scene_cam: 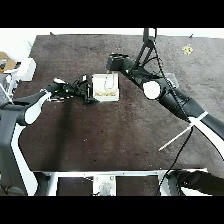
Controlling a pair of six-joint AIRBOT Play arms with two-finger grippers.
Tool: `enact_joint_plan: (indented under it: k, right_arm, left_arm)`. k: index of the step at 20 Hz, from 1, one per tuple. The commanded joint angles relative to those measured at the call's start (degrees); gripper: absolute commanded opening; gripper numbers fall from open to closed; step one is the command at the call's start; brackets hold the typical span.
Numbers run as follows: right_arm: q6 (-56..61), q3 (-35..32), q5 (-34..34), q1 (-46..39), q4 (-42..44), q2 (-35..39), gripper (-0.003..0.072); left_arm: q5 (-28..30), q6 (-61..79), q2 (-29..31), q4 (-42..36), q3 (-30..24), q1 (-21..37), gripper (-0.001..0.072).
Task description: Fold the box and place the chain.
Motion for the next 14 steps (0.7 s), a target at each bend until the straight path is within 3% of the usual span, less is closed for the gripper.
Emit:
enact_joint_plan:
  k: [1, 4, 6, 9, 10, 14]
  right_arm:
    - [0.02, 0.74, -1.7, 0.68, -1.27, -1.36, 0.0]
    - [0.02, 0.63, 3.87, 0.63, -3.54, -4.66, 0.0002]
    - [0.0, 0.63, 8.04, 0.2, -6.86, -5.86, 0.0264]
    - [0.0, 0.72, 10.19, -2.14, -12.07, -4.61, 0.026]
    - [-0.07, 1.6, 12.17, -3.89, -13.14, -4.09, 0.0196]
    - [-17.09, 10.1, 25.35, -11.54, -8.55, -5.88, 0.0194]
  left_arm:
    - [0.0, 0.02, 0.04, 0.02, 0.0, 0.0, 0.0171]
    - [0.0, 0.02, 0.02, 0.02, 0.0, 0.0, 0.0171]
    - [0.0, 0.02, 0.02, 0.02, 0.0, 0.0, 0.0171]
    - [0.0, 0.0, 0.02, 0.02, -0.02, 0.0, 0.0171]
    - [0.0, 0.02, 0.02, 0.02, 0.0, 0.0, 0.0171]
    - [0.04, 0.02, 0.02, 0.02, 0.0, 0.0, 0.0171]
